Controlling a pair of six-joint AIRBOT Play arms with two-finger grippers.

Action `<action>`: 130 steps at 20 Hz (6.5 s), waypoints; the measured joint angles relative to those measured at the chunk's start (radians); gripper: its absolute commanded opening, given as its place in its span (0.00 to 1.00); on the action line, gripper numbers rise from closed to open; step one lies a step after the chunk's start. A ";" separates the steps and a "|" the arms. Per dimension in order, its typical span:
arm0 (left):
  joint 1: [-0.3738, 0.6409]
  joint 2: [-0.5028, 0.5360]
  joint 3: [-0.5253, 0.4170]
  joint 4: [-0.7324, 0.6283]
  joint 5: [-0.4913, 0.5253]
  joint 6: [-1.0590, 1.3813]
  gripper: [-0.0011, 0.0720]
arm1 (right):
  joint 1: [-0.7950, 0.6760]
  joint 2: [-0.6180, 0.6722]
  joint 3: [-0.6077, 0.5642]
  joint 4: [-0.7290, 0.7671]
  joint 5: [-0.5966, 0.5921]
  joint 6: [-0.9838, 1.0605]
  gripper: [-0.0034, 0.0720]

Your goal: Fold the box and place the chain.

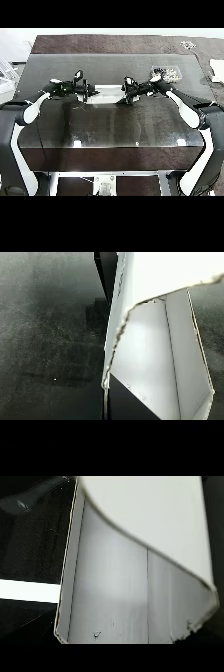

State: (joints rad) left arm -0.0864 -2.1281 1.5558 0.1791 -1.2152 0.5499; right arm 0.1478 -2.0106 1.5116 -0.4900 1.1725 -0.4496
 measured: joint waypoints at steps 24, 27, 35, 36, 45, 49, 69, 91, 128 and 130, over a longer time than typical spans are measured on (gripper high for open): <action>0.035 0.017 0.050 -0.171 -0.231 -0.078 0.64 | 0.000 0.000 0.000 0.001 0.000 0.000 0.82; 0.089 0.045 0.072 -0.183 -0.352 -0.078 0.32 | 0.000 0.000 0.000 0.000 0.000 0.000 0.82; 0.167 0.195 0.086 -0.186 -0.534 -0.074 0.03 | 0.000 0.000 0.000 0.000 0.000 0.000 0.82; 0.161 0.217 0.086 -0.177 -0.541 -0.074 0.03 | 0.000 0.000 0.000 0.000 0.000 0.000 0.82; 0.038 0.460 -0.130 -0.005 -0.203 -0.055 0.03 | 0.000 0.000 0.000 0.000 0.000 0.000 0.82; -0.013 0.560 -0.309 0.010 -0.031 0.041 0.03 | 0.000 0.000 0.000 0.000 -0.001 0.000 0.82; -0.042 0.483 -0.429 -0.021 0.241 0.004 0.04 | 0.000 0.000 0.000 0.000 -0.001 0.000 0.82; -0.042 0.192 -0.079 -0.014 0.294 -0.098 0.04 | 0.000 0.000 0.000 0.001 -0.001 0.001 0.82; -0.043 0.447 -0.158 0.558 0.114 -0.444 0.96 | 0.000 0.000 0.000 0.000 -0.001 0.000 0.82; -0.043 0.444 -0.176 0.554 0.154 -0.440 0.96 | 0.000 0.000 0.000 0.000 -0.001 0.000 0.82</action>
State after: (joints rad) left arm -0.1291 -1.6840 1.3800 0.7326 -1.0611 0.1101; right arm 0.1482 -2.0109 1.5116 -0.4896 1.1717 -0.4500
